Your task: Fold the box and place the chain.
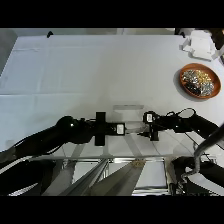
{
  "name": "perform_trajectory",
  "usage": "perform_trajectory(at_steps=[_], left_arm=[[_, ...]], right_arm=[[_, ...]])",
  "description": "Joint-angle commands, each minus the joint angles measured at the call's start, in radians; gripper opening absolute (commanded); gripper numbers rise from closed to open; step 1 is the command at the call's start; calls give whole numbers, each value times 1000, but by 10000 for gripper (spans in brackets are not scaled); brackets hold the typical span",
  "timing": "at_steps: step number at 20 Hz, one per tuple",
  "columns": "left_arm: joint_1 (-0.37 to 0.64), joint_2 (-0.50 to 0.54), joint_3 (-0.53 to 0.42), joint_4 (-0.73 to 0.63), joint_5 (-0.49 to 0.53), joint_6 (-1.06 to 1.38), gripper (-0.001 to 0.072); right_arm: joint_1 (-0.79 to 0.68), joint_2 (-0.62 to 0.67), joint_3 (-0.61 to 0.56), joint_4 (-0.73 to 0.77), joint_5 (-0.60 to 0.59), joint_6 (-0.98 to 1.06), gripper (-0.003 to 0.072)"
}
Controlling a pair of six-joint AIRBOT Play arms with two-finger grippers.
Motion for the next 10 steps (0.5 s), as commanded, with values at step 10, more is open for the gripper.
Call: perform_trajectory(at_steps=[10], left_arm=[[388, 332, -230, -162, 211, -931, 5]], right_arm=[[0, 0, 0, -1, 1, -1, 432]])
